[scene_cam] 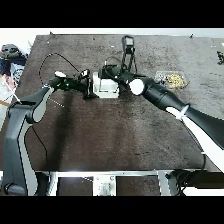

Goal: Fold the box and place the chain.

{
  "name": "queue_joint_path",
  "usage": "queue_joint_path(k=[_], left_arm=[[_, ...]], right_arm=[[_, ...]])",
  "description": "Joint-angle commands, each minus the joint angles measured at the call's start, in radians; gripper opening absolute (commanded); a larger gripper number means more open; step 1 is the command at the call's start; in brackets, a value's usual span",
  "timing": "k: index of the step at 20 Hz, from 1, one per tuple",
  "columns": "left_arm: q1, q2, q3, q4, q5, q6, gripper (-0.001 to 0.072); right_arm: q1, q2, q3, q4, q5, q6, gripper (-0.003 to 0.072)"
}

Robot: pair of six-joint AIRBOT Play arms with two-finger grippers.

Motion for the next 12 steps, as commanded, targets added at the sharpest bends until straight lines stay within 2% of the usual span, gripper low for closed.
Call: queue_joint_path(k=[1, 2, 3, 6, 12], left_arm=[[0.001, 0.000, 0.001, 0.000, 0.000, 0.000, 0.0447], [0.001, 0.000, 0.001, 0.000, 0.000, 0.000, 0.0447], [0.001, 0.000, 0.001, 0.000, 0.000, 0.000, 0.0447], [0.001, 0.000, 0.001, 0.000, 0.000, 0.000, 0.0447], [0.001, 0.000, 0.001, 0.000, 0.000, 0.000, 0.0447]], right_arm=[[-0.005, -0.077, 0.000, 0.000, 0.103, 0.011, 0.0012], [-0.016, -0.090, 0.000, 0.000, 0.112, 0.012, 0.0090], [-0.033, -0.098, 0.000, 0.000, 0.113, 0.012, 0.0228], [-0.111, -0.086, 0.000, -0.020, 0.150, 0.011, 0.0241], [-0.386, -0.041, -0.010, -0.138, 0.455, 0.010, 0.0242]])
